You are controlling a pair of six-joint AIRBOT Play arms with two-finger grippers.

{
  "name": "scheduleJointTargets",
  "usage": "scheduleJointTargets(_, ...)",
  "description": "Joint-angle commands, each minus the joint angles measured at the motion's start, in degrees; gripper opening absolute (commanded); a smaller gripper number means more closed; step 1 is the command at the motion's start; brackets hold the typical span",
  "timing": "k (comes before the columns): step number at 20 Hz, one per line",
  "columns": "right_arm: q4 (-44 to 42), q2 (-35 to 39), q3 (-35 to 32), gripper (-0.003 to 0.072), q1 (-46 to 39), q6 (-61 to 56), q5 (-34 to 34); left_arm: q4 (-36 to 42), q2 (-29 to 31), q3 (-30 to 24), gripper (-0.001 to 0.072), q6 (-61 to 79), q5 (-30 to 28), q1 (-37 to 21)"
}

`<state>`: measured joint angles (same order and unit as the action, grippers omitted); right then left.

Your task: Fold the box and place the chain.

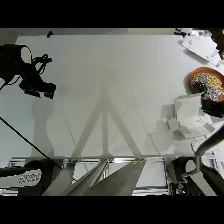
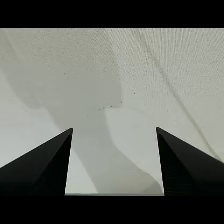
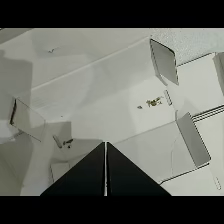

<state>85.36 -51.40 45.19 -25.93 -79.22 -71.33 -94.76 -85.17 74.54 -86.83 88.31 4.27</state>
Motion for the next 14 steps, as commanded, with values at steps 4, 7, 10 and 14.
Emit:
scheduleJointTargets(4,1.51,-0.04,-0.02,0.0234,-0.02,1.88,3.34,-0.02,0.04,-0.02,0.0577,0.00,-0.02,-0.04)
scheduleJointTargets(7,11.21,-0.44,-0.02,0.0441,-0.02,1.73,7.78,-0.02,0.04,-0.02,0.0577,0.00,-0.02,-0.04)
scheduleJointTargets(10,24.22,-3.17,0.04,0.0494,-2.40,2.03,12.52,-0.02,0.04,-0.02,0.0577,0.00,-0.02,-0.04)
scheduleJointTargets(14,22.53,-12.94,2.80,0.0529,-12.17,6.14,13.70,-0.02,0.04,-0.02,0.0577,0.00,-0.02,-0.04)
